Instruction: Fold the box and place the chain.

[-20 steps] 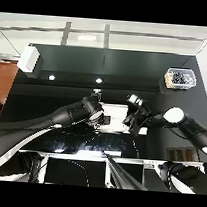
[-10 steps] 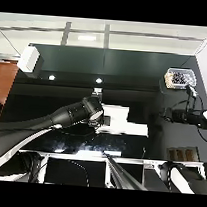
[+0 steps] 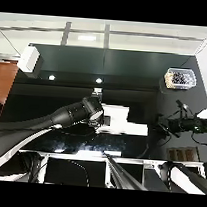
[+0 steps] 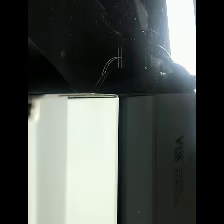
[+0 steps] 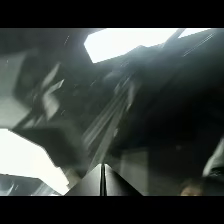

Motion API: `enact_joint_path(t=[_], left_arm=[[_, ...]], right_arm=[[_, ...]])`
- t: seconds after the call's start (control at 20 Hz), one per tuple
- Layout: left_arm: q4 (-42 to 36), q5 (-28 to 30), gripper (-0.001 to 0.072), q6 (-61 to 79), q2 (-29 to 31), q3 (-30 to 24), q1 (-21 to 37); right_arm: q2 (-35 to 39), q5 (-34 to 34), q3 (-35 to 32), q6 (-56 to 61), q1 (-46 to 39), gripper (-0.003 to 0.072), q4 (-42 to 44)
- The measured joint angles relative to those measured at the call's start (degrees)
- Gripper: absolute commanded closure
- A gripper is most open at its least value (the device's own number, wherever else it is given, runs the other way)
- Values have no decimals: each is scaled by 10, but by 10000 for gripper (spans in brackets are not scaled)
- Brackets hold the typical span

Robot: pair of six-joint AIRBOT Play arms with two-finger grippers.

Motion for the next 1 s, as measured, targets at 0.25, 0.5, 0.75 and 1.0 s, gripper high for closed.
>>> enact_joint_path(t=[0.25, 0.5, 0.75, 1.0], left_arm=[[0, 0, 684, 0, 0, 0, 0], [0, 0, 684, 0, 0, 0, 0], [0, 0, 684, -1, 0, 0, 0], [0, 0, 684, 0, 0, 0, 0]], right_arm=[[-69, 24, 0, -67, 25, 671, 53], [-104, 38, 0, -200, 65, 670, 164], [-111, 70, 9, -295, 79, 164, 247], [-112, 80, 22, -319, 116, 114, 265]])
